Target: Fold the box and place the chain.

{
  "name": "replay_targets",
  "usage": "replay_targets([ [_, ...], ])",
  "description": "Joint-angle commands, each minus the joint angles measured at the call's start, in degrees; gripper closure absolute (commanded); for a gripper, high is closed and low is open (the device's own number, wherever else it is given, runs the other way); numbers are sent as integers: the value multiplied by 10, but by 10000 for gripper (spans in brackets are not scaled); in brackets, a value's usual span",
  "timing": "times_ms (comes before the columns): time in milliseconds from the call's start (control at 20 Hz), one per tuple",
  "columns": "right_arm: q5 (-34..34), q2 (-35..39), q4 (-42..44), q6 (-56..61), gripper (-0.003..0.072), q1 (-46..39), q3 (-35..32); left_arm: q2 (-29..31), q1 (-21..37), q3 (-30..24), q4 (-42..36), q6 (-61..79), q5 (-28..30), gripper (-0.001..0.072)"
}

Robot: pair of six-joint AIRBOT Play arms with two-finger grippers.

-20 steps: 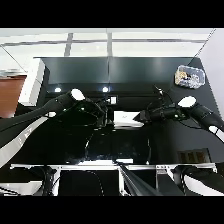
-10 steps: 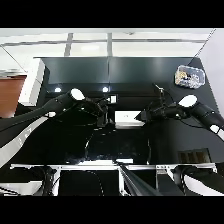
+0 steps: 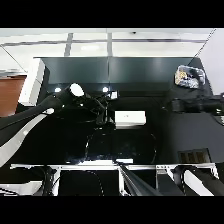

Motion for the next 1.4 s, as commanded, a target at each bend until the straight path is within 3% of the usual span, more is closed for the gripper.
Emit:
replay_targets([
  [0,75,33,-36,3,667,-92,2,5,2,54,23,-67,-63,-2],
  [150,68,34,-37,3,666,-117,0,5,-6,96,22,-104,-57,0],
  [300,41,34,-31,3,667,-116,-1,-3,-50,115,21,-158,25,-1],
  [550,38,34,-31,1,666,-116,-1,-41,-104,123,64,-234,89,0],
  [1000,37,34,-31,1,666,-116,-1,-62,-105,140,62,-273,38,1],
  [1350,37,34,-31,1,666,-116,-1,-62,-116,140,64,-271,33,3],
])
